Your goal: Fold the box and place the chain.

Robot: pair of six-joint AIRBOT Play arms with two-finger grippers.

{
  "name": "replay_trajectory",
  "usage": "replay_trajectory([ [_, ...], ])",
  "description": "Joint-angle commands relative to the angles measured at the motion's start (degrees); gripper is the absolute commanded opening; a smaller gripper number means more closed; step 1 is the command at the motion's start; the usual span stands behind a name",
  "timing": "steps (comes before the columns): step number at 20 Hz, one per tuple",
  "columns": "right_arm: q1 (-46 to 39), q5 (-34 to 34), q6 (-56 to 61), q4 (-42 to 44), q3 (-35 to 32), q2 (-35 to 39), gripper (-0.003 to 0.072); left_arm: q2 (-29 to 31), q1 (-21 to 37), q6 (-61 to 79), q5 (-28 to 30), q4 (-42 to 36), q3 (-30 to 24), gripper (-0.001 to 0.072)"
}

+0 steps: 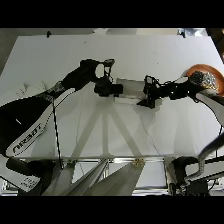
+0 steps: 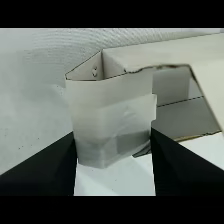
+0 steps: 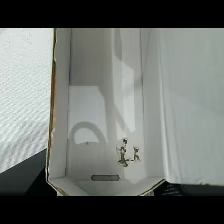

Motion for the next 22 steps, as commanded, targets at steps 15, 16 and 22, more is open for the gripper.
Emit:
replay_trajectory([
  [15,0.0,0.1,-0.1,-0.1,0.0,0.0,0.0497,2.5,1.0,19.9,-4.7,-9.9,0.0,0.0575],
  [16,0.0,0.1,-0.1,-0.1,0.0,0.0,0.0497,2.6,1.0,20.7,-4.4,-10.0,0.0,0.0558],
  [22,0.0,0.1,-0.1,-0.1,0.0,0.0,0.0497,3.2,2.6,22.2,-5.7,-5.8,0.0,0.0557],
])
